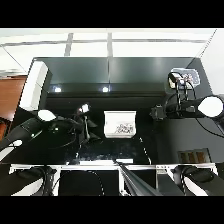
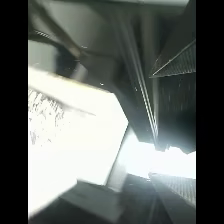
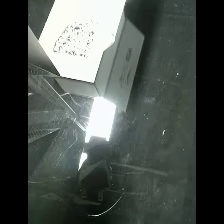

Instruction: Fold the box and place the chain.

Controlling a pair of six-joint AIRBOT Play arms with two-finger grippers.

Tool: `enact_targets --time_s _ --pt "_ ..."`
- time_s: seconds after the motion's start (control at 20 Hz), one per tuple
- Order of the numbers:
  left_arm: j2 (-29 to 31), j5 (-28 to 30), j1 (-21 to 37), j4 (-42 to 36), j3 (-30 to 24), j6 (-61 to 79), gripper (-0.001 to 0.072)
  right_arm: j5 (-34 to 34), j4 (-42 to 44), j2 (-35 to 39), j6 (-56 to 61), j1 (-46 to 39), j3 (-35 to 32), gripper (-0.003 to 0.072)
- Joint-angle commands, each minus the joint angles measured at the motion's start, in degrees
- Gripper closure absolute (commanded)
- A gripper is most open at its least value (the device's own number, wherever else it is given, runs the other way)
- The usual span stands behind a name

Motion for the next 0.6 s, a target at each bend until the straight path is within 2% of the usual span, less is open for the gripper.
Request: enact_targets --time_s 0.0,0.1,0.15,0.25,0.35,0.55 --pt "-0.2 9.7 -5.4 2.3 0.3 13.6 -0.0009 0.0 0.2 0.0 0.3 0.0 0.0 0.0309" --pt "-0.4 11.6 -7.5 5.9 1.3 14.5 -0.0005 0.0 0.2 0.0 0.4 0.0 0.0 0.0309" --pt "-1.1 9.8 -7.5 6.0 2.3 14.5 -0.0004 0.0 0.2 0.0 0.5 0.0 0.0 0.0309" --pt "-2.8 1.9 -6.2 5.9 5.1 15.4 -0.0003 0.0 0.2 0.0 0.9 0.0 0.0 0.0309" --pt "-4.4 4.3 -5.0 2.7 5.8 17.0 -0.0003 0.0 0.2 0.0 0.9 0.0 0.0 0.0309" --pt "-7.2 4.2 -3.8 0.4 6.1 17.0 -0.0002 -0.2 0.2 -0.1 0.9 0.0 0.0 0.0309"
